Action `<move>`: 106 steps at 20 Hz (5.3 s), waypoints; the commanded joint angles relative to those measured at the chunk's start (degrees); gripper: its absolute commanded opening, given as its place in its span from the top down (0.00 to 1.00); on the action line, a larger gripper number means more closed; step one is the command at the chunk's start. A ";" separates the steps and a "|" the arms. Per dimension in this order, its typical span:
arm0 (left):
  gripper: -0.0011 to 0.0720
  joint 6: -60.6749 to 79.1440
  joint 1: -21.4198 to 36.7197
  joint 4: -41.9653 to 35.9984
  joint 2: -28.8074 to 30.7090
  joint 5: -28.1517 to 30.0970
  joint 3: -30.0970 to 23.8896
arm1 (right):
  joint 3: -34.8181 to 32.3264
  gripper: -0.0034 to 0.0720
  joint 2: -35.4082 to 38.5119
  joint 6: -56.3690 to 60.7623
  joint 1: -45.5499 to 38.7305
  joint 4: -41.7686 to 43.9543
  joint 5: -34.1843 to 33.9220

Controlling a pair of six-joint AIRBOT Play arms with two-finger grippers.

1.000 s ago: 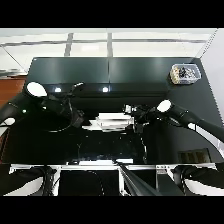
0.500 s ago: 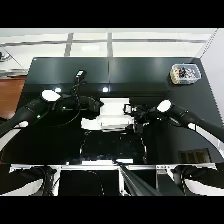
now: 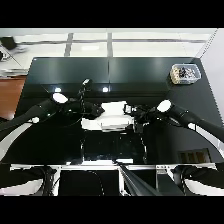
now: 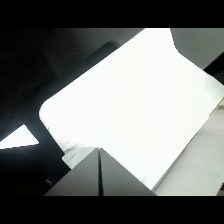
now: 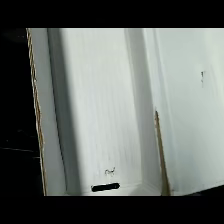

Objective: Fold the box and place the chain.

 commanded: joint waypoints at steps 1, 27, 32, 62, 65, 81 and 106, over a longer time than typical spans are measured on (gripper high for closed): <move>0.95 0.00 1.16 1.60 1.25 -3.52 1.99 | 0.04 0.69 0.00 0.04 -0.02 0.02 -0.02; 0.39 37.29 -5.18 27.21 8.87 -6.60 -2.95 | 0.04 0.69 0.00 0.04 -0.02 0.02 -0.02; 0.69 37.31 -5.18 23.28 8.85 -7.06 -2.95 | 0.04 0.69 0.02 0.04 -0.02 0.02 -0.02; 0.95 12.28 1.62 26.01 19.80 -10.56 -2.54 | 0.04 0.69 0.00 0.04 -0.02 0.02 -0.02; 0.95 -11.28 9.07 37.92 25.00 -14.60 -2.95 | 0.04 0.69 0.00 0.04 -0.02 0.02 -0.02; 0.95 -18.67 15.28 2.91 -2.14 -21.20 -8.07 | 0.04 0.69 0.00 0.04 -0.02 0.02 -0.04; 0.47 -36.63 -0.31 19.96 -2.67 -24.85 11.06 | 0.04 0.69 0.02 0.04 -0.02 0.02 -0.02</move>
